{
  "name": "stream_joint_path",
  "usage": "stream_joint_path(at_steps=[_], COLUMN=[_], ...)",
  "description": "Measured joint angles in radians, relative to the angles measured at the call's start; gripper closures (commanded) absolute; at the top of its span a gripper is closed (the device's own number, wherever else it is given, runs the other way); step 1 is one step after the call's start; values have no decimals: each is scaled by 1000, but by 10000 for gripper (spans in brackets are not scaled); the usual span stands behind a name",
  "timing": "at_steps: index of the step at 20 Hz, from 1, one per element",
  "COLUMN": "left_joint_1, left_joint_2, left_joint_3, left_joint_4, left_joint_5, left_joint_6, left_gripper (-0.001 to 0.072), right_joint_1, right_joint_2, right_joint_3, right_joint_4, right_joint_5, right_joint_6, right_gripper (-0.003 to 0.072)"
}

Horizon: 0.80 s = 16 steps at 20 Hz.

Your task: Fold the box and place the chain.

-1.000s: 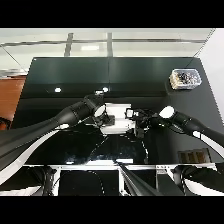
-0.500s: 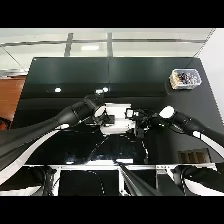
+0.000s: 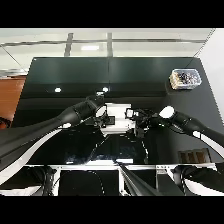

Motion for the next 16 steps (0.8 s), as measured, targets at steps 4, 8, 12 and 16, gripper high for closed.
stream_joint_path(at_steps=[4,8,12,16], left_joint_1=[0,0,0,0], left_joint_2=[-3,-3,-3,-3], left_joint_3=[3,4,4,4], left_joint_4=[-13,-20,-23,-23], left_joint_5=[11,27,26,26], left_joint_6=[24,34,35,38], left_gripper=[680,680,679,679], right_joint_1=[0,0,-4,-5], right_joint_2=[0,3,59,100], right_joint_3=[0,0,0,0], right_joint_4=[0,-2,-67,-137], right_joint_5=[0,2,15,42], right_joint_6=[0,-1,4,2], right_gripper=[365,-6,4,155])
